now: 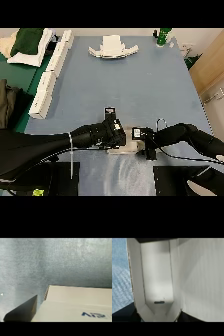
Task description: Fold the box.
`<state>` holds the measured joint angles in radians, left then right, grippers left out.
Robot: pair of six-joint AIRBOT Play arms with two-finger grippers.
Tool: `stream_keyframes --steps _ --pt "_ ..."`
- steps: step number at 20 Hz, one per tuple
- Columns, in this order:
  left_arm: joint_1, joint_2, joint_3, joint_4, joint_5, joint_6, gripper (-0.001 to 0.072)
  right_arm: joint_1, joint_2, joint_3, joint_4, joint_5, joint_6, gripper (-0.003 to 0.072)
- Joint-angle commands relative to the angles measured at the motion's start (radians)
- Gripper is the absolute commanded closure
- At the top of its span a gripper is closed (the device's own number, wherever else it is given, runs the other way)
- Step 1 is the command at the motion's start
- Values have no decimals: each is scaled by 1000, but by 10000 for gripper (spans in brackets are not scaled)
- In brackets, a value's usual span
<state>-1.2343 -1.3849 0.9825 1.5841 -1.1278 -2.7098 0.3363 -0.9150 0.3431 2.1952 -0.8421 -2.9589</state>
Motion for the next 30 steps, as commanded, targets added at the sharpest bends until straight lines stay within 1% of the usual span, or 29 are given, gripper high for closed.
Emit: stream_keyframes --steps 1,2,4,5,11,12,13,14,17,20,23,25,26,27,28,30 --pt "-24 -18 0 -12 -5 -3 433 0 0 0 0 0 0 172" --pt "-24 -18 0 -11 2 -2 492 0 0 0 0 0 0 172" --pt "-24 -18 0 -11 10 -3 506 0 0 0 0 0 0 172" --pt "-24 -18 0 -8 10 -2 702 0 0 0 0 0 0 172" --pt "-24 -18 1 -5 8 -6 693 0 0 0 0 0 0 172" --pt "-24 -18 2 -6 9 -5 645 0 0 0 0 0 0 172" --pt "-24 -18 4 -6 5 -7 309 0 0 0 0 0 0 172" --pt "-24 -18 7 -8 -8 -19 168 0 0 0 0 0 0 172" --pt "-23 -5 31 -10 -44 -23 166 0 0 0 0 0 0 172" --pt "-6 51 56 -8 -78 -21 167 0 0 0 0 0 0 172" --pt "24 164 74 -5 -151 -16 166 0 0 0 0 0 0 172" --pt "42 256 85 30 -192 -10 168 0 0 0 0 0 0 172" --pt "46 298 87 65 -207 -10 194 0 0 0 0 0 0 172" --pt "47 337 87 98 -214 -9 467 0 0 0 0 0 0 172" --pt "47 369 87 131 -215 23 695 0 0 0 0 0 0 172" --pt "65 401 87 166 -215 99 694 0 0 0 0 0 0 172"
